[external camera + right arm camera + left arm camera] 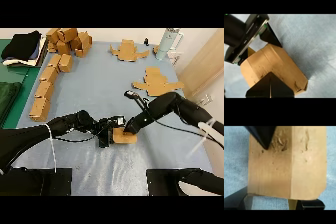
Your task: Fold the box.
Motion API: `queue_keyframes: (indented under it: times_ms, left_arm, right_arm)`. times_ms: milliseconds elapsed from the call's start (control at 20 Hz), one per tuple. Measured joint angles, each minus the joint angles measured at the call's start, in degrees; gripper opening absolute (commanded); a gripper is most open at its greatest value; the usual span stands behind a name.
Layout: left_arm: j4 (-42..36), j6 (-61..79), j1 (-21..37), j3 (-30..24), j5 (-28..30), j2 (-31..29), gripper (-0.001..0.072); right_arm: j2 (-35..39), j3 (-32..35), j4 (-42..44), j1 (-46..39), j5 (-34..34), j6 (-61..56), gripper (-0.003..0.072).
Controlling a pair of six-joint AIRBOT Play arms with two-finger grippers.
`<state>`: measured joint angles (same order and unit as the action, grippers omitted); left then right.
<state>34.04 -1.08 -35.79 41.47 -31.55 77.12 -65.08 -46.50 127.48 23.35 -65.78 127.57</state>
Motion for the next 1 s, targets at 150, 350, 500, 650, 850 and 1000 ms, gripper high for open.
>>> queue_keyframes:
  times_ms: [150,350,500,650,850,1000]
  left_arm:
    - [0.0,-0.02,0.0,0.0,0.0,0.0,0.0525]
    - [0.0,0.0,0.0,0.0,0.0,0.0,0.0525]
    - [0.0,-0.02,0.0,0.0,0.0,0.0,0.0525]
    - [-0.02,-0.02,0.02,0.0,0.0,0.0,0.0525]
    - [0.0,0.0,0.0,0.0,0.02,0.0,0.0525]
    - [-0.02,-0.02,0.0,0.0,0.0,0.0,0.0525]
  right_arm:
    - [5.33,4.02,-5.73,5.73,5.95,-0.15,0.0004]
    - [11.5,9.16,-14.38,12.72,14.16,-0.44,0.0004]
    - [17.31,13.79,-22.34,18.14,21.35,-0.44,0.0005]
    - [22.75,18.27,-28.3,22.64,25.64,-0.42,0.0133]
    - [26.05,21.79,-32.87,24.85,27.8,-0.37,0.0378]
    - [26.69,22.69,-35.87,25.33,28.5,0.39,0.0403]
